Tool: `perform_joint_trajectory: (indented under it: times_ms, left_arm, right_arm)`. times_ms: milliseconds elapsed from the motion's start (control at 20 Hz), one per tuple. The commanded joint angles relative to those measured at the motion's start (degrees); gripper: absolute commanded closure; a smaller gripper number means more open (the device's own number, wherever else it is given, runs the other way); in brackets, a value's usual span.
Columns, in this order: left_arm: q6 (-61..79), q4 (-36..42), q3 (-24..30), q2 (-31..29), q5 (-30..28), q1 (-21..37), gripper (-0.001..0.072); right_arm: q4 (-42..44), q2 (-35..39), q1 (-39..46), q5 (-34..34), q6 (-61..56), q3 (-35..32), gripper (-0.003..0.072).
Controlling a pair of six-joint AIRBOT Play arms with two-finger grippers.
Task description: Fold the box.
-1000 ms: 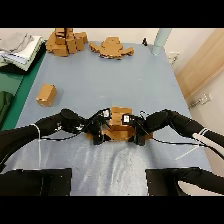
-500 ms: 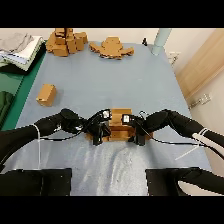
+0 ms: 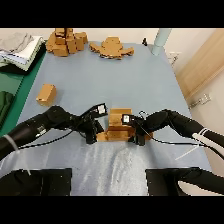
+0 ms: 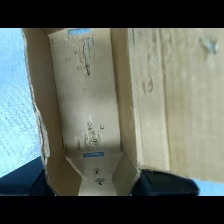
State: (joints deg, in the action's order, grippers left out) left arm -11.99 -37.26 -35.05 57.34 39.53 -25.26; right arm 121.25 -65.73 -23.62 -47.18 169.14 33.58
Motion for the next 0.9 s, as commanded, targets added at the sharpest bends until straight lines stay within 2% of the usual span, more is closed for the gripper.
perform_joint_trajectory:
  times_ms: [0,100,150,250,350,450,600,850]
  left_arm:
    - [-36.87,-18.05,0.00,-8.52,-1.97,0.02,0.0697]
    - [-65.85,-32.00,0.00,-9.88,-0.72,0.76,0.0697]
    - [-77.35,-37.00,0.00,-9.70,1.66,1.68,0.0697]
    - [-89.61,-42.40,0.00,-8.31,7.10,3.78,0.0698]
    - [-92.61,-42.29,0.13,-6.38,8.33,5.01,0.0698]
    - [-95.58,-41.57,0.11,-4.44,7.21,4.85,0.0698]
    - [-94.82,-36.54,0.13,-0.28,6.54,4.72,0.0698]
    - [-94.62,-35.41,0.13,4.48,4.17,-1.36,0.0698]
  right_arm:
    - [0.00,-0.02,-0.04,0.00,-0.02,0.02,0.0094]
    - [0.00,-0.02,-0.04,0.00,-0.02,0.02,0.0094]
    - [0.00,-0.02,-0.04,-0.02,-0.02,0.02,0.0094]
    - [0.00,-0.02,-0.04,0.00,-0.02,0.02,0.0094]
    - [0.00,-0.02,-0.04,0.00,-0.02,0.02,0.0094]
    - [0.00,-0.02,-0.04,0.00,-0.02,0.02,0.0093]
    - [0.00,-0.02,-0.04,0.00,-0.02,0.02,0.0094]
    - [0.00,-0.02,-0.04,0.00,-0.02,0.02,0.0094]
